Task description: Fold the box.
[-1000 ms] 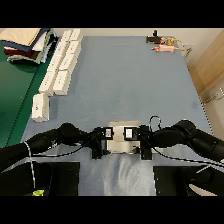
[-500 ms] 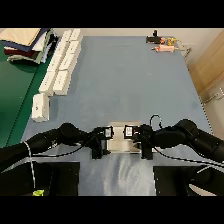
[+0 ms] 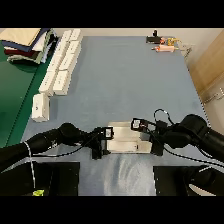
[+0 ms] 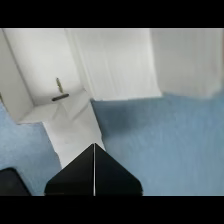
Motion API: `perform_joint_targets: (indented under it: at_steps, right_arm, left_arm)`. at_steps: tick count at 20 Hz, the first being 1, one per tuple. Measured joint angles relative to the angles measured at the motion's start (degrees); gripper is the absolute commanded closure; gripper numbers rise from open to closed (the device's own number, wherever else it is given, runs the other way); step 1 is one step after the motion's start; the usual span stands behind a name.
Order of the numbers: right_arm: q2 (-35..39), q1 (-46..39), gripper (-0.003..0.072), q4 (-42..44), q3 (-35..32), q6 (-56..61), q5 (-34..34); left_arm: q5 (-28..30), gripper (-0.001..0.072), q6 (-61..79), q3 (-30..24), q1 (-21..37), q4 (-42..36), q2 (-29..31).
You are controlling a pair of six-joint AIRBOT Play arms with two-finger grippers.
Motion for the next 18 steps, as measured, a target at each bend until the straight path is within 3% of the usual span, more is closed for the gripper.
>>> perform_joint_targets:
  at_steps: [4, 6, 10, 18]
  right_arm:
    - [2.05, -1.27, 0.0683, -17.09, 0.55, 22.91, -5.86]
    - [1.60, -4.50, 0.0683, -20.04, 0.63, 32.35, -9.03]
    - [-2.78, -13.53, 0.0683, -9.60, 0.63, 40.63, -10.75]
    - [-10.67, -19.65, 0.0683, 14.82, 0.79, 37.40, -8.70]
  left_arm:
    - [0.04, 0.0282, 0.00, 0.00, 0.00, 0.00, 0.00]
    - [0.07, 0.0282, 0.00, 0.00, 0.00, 0.00, 0.00]
    - [0.11, 0.0283, 0.00, 0.00, 0.00, 0.00, 0.00]
    - [0.11, 0.0283, 0.00, 0.00, 0.00, 0.00, 0.00]
